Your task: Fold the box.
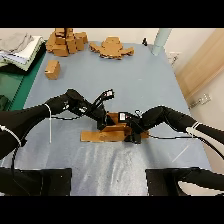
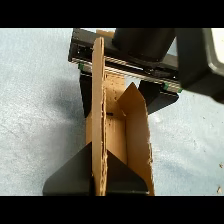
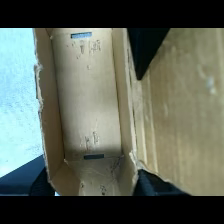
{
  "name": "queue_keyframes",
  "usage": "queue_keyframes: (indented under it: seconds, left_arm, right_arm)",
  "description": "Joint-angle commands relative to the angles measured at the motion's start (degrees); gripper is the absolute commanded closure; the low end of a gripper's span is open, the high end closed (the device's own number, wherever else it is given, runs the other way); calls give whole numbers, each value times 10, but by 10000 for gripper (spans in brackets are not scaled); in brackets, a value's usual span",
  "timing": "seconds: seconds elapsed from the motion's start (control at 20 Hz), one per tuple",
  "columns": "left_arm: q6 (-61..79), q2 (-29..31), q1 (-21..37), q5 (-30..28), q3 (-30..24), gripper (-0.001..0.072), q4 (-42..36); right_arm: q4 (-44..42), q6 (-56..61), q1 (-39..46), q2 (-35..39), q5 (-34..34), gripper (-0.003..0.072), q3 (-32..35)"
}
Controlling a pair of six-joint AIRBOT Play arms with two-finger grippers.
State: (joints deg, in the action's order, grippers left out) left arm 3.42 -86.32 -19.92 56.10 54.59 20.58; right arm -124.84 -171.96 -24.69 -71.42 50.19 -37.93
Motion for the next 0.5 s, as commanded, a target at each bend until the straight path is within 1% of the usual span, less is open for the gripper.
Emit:
queue_keyframes:
  seconds: [0.0, 0.45]
  left_arm:
    - [0, 0, 0, 0, 0, 695, 0]
    - [0, 0, 0, 0, 0, 696, -8]
  right_arm:
    - [1, 0, -1, 0, 3, 88, 0]
    - [1, 0, -1, 0, 3, 87, 0]
